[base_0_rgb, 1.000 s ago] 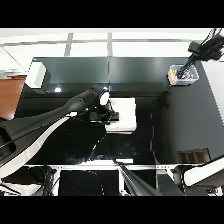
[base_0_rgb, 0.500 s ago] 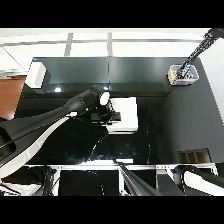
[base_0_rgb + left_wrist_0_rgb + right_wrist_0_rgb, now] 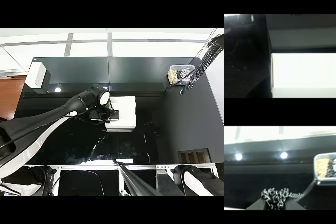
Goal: Fold the box and place the chain.
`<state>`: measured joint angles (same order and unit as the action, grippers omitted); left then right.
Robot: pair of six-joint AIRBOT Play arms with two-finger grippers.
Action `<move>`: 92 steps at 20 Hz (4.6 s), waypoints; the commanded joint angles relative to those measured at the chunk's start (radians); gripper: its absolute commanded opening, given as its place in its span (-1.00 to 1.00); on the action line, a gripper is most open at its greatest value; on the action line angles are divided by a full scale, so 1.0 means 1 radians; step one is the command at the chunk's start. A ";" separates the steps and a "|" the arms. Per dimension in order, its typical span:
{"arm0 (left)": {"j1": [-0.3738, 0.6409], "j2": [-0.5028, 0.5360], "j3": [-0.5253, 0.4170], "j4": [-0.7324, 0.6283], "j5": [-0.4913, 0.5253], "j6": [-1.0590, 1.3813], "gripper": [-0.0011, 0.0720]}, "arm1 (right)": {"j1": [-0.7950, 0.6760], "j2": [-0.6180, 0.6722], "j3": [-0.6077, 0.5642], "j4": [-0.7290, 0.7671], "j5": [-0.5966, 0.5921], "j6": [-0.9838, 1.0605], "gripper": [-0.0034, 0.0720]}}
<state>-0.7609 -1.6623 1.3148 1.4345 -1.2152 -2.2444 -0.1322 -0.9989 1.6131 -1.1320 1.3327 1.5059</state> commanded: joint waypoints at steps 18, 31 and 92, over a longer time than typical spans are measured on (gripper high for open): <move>-0.014 -0.004 0.043 0.084 -0.027 -0.075 -0.91 | 0.328 0.026 -0.454 0.344 -0.060 -0.128 -0.87; -0.014 -0.004 0.043 0.121 -0.048 -0.075 -0.91 | 0.321 0.024 -0.473 0.511 -0.116 -0.169 -0.87; -0.013 -0.004 0.044 0.098 -0.044 -0.075 -0.91 | 0.298 -0.163 -1.033 0.491 -0.601 -1.511 -0.87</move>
<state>-0.7742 -1.6661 1.3579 1.5318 -1.2602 -2.3192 0.1913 -1.2324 0.5785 -0.6315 0.7177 -0.1612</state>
